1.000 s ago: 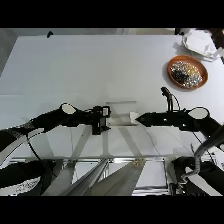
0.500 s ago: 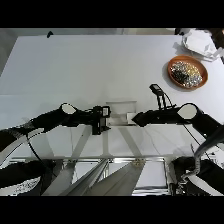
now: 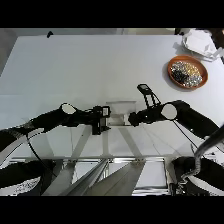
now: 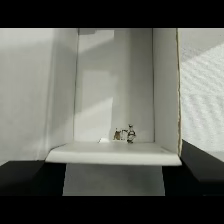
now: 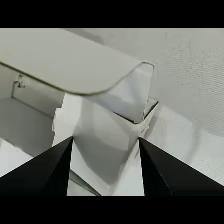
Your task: Fold the box and place the chain.
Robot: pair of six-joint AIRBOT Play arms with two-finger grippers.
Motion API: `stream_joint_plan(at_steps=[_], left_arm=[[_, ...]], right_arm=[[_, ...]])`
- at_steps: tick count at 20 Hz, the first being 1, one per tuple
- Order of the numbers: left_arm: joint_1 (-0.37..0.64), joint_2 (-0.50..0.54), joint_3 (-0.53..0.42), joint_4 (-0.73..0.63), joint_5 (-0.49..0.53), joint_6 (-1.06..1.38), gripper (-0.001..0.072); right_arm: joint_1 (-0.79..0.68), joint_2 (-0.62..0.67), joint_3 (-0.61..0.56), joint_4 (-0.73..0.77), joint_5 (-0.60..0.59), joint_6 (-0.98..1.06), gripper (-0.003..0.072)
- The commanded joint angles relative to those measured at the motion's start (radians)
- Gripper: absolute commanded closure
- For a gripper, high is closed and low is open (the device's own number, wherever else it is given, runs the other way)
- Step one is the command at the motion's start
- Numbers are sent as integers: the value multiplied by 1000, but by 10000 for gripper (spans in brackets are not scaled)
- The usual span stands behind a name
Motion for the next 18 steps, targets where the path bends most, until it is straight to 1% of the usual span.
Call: stream_joint_plan(at_steps=[1,3,7,11,13,15,18], left_arm=[[0,1,0,0,0,0,438],[0,1,0,0,0,0,438],[0,1,0,0,0,0,438],[0,1,0,0,0,0,438],[0,1,0,0,-2,0,438],[0,1,0,0,-3,0,438],[0,1,0,0,-7,0,438]], right_arm=[[37,-66,57,-117,40,146,228],[38,-108,87,-124,81,161,228],[76,-171,146,-238,174,273,228],[101,-204,174,-271,206,362,230],[110,-241,189,-278,227,385,230],[132,-272,207,-279,225,406,230],[156,-283,225,-282,215,448,235]])
